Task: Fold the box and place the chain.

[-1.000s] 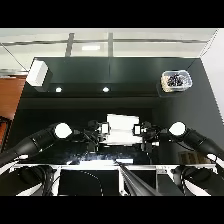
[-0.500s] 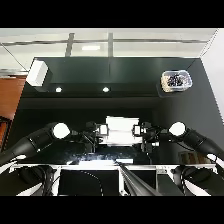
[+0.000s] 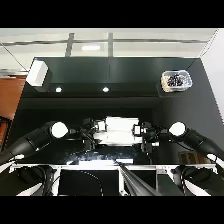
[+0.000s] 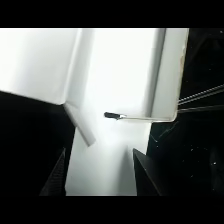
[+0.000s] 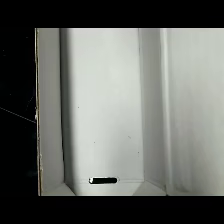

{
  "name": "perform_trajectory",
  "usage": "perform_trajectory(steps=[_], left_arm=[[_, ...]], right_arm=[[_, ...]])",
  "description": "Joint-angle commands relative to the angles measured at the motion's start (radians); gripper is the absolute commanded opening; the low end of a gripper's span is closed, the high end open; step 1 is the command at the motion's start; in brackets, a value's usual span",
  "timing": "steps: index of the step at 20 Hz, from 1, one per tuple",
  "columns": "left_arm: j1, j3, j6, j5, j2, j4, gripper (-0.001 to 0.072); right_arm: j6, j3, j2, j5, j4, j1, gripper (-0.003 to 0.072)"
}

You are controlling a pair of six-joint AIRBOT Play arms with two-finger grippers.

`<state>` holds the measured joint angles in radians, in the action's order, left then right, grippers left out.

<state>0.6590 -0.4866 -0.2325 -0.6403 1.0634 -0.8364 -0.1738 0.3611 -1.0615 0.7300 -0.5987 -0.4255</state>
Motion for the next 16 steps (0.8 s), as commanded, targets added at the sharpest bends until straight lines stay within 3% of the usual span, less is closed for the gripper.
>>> perform_trajectory(steps=[1,3,4,5,6,16], left_arm=[[0.045,-0.001,0.006,0.018,0.009,0.029,0.0479],[0.070,-0.001,0.006,0.050,0.010,0.054,0.0478],[0.076,-0.001,0.005,0.068,0.010,0.060,0.0431],[0.075,-0.001,0.005,0.079,0.010,0.061,0.0285],[0.074,-0.001,0.005,0.085,0.010,0.060,0.0228],[0.094,-0.001,0.068,0.097,0.048,0.181,0.0218]], right_arm=[[0.000,0.000,0.000,0.000,0.000,-0.001,0.0478],[0.000,0.000,0.000,0.000,0.000,-0.001,0.0478],[0.000,0.000,0.000,0.000,0.000,0.000,0.0478],[0.000,0.000,0.000,0.000,0.000,0.000,0.0478],[0.000,0.000,0.000,0.000,0.000,0.000,0.0478],[0.000,0.000,0.000,0.000,0.000,-0.001,0.0478]])
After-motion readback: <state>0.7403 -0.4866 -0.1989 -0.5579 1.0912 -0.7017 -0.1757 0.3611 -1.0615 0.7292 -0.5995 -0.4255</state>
